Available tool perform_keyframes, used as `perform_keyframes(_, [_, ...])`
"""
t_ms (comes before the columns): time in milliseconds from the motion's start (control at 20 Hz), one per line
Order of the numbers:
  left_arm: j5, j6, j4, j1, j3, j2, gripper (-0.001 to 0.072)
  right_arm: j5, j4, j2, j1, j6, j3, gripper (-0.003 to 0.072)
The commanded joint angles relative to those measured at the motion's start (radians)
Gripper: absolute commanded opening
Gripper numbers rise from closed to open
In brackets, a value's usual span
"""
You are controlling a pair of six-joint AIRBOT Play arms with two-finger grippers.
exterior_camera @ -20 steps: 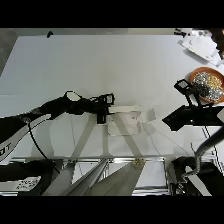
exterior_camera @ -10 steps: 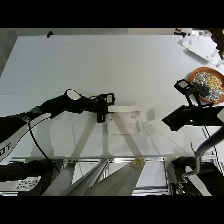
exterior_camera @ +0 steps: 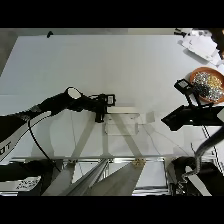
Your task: Fold the box and place the chain.
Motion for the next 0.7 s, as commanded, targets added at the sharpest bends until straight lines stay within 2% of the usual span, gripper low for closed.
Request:
perform_keyframes(0, [-0.003,-0.003,0.010,0.000,0.002,-0.001,0.0004,0.000,0.002,0.001,0.000,0.000,0.001,0.0465])
perform_keyframes(650, [0.005,-0.003,0.010,0.000,0.001,-0.002,0.0008,0.002,0.002,0.001,0.000,0.000,0.001,0.0465])
